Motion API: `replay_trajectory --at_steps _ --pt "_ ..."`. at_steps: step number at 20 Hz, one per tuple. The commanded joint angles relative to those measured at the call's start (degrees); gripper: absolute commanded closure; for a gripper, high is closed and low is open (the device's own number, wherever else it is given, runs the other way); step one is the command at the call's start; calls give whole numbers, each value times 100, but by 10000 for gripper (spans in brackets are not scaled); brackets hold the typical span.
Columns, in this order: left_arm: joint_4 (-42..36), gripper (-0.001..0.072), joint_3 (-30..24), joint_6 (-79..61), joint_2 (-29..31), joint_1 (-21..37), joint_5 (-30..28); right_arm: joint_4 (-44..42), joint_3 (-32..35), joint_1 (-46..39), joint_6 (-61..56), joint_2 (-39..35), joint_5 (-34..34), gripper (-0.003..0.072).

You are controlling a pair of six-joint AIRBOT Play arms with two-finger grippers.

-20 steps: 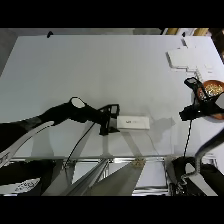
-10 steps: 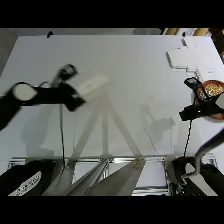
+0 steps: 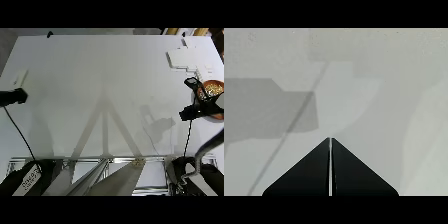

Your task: Fold the box and place the chain.

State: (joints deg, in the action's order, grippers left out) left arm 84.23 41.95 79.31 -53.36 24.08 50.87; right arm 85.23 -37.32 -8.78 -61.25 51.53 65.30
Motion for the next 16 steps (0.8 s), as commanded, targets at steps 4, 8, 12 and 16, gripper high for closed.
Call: replay_trajectory --at_steps 4,8,12,16 --pt "129 152 -4 348 -667 844 402 0 2 -4 0 0 0 670" --pt "22 106 -4 343 -767 837 461 0 0 -4 0 2 0 670" --pt "31 8 -4 323 -739 831 732 0 2 -4 0 0 0 670" --pt "24 12 -4 326 -352 826 782 0 0 -4 0 0 0 670"
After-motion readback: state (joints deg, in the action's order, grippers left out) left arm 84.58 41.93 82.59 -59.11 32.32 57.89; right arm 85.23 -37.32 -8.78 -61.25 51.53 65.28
